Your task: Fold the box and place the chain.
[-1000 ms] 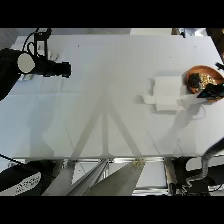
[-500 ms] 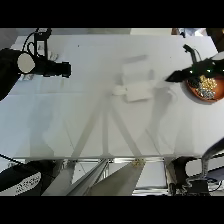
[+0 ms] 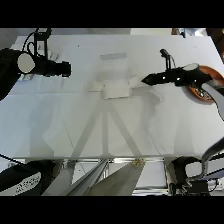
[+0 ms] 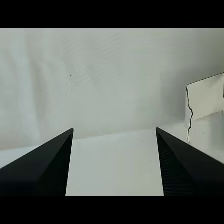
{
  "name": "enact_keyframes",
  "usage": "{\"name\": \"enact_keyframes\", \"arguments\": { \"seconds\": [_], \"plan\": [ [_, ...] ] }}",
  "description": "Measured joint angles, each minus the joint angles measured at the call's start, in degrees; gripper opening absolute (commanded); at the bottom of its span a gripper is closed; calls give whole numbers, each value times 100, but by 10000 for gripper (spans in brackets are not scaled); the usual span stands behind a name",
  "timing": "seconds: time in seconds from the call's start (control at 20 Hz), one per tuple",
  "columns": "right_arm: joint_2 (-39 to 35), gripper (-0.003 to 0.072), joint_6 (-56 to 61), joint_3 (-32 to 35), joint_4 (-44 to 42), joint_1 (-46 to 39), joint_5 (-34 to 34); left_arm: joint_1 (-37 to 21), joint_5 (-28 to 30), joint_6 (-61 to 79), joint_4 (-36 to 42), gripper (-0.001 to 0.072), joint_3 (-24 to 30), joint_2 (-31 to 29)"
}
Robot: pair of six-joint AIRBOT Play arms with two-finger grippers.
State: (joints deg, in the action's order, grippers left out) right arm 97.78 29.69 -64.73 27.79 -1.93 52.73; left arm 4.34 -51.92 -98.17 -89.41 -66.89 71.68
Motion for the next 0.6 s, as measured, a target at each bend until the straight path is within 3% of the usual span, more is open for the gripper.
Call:
{"name": "enact_keyframes", "arguments": {
  "seconds": [0.3,0.6],
  "plan": [
    [0,11,-573,297,-750,332,-935,0,15,-2,2,581,0,0],
    [0,13,-699,339,-883,391,-1145,0,66,-2,2,581,0,0]
  ]
}}
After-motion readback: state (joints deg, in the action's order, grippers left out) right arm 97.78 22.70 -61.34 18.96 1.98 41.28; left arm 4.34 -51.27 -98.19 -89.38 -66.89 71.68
